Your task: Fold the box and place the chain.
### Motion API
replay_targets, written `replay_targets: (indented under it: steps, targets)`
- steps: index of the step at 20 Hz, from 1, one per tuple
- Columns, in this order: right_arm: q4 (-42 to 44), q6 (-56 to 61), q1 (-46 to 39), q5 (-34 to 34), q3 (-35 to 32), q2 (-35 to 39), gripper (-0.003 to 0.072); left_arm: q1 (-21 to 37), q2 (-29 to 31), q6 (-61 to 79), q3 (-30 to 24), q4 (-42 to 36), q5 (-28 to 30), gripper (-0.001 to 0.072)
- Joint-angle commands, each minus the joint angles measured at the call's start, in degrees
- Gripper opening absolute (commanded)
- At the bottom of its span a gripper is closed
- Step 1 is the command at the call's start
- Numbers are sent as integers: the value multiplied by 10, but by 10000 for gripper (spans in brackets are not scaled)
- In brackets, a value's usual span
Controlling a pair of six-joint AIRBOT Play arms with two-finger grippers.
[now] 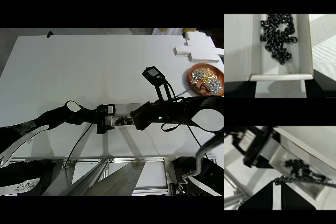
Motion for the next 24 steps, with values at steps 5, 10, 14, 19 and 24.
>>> replay_targets:
  steps: [5,10,14,19,24]
  targets:
    - [11,6,42,-64,0,-39,14,0,0,0,0,0,0,206]
    - [-51,30,42,-66,-1,-117,15,0,0,0,0,0,0,206]
    - [-67,29,21,-57,5,-148,136,0,0,0,0,0,0,206]
    - [-68,-24,-81,40,116,-146,131,0,0,0,0,0,0,206]
    - [-94,-35,-221,50,143,-169,14,0,0,0,0,0,0,206]
